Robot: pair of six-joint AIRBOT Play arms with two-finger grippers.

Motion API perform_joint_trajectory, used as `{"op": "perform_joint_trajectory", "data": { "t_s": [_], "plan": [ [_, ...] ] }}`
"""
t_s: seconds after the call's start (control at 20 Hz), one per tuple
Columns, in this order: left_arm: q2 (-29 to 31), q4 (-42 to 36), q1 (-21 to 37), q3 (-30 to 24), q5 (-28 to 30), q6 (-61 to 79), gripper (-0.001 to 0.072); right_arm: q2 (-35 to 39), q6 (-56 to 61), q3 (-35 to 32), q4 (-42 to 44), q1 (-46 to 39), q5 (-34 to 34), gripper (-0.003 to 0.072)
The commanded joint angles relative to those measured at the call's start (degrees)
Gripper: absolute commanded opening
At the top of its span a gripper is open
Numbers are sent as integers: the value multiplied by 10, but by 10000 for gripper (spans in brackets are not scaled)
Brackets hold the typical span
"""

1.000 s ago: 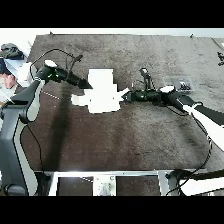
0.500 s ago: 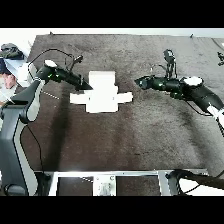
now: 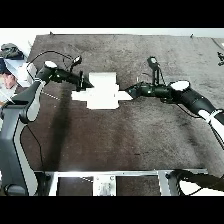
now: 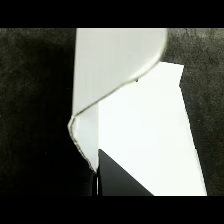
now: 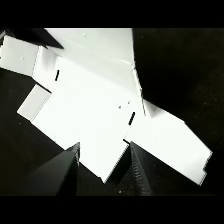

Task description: Fold the box and place the chain.

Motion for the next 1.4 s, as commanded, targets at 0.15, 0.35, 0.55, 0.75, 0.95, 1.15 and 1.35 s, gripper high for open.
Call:
{"op": "perform_joint_trajectory", "data": {
  "t_s": [0.15, 0.35, 0.55, 0.75, 0.95, 1.15, 1.35],
  "plan": [
    [0, 3, -1, -29, 28, 66, 4, -1, 0, -7, -12, 24, -36, 366],
    [-3, 11, -5, -33, 35, 75, 4, -1, 0, -7, -28, 24, -36, 366],
    [-6, 11, -5, -32, 31, 93, 5, -9, -52, -7, -38, 24, -43, 366],
    [-7, 12, -5, -33, 31, 99, 6, -45, -121, -7, -37, 24, -21, 436],
    [-12, 26, -5, -32, 30, 99, 7, -52, -232, -6, -36, 42, -9, 448],
    [-12, 36, -5, -32, 32, 99, 10, -52, -346, -6, -38, 75, -10, 596],
    [-12, 35, -5, -32, 34, 97, 11, -55, -395, -6, -38, 88, -12, 597]
  ]
}}
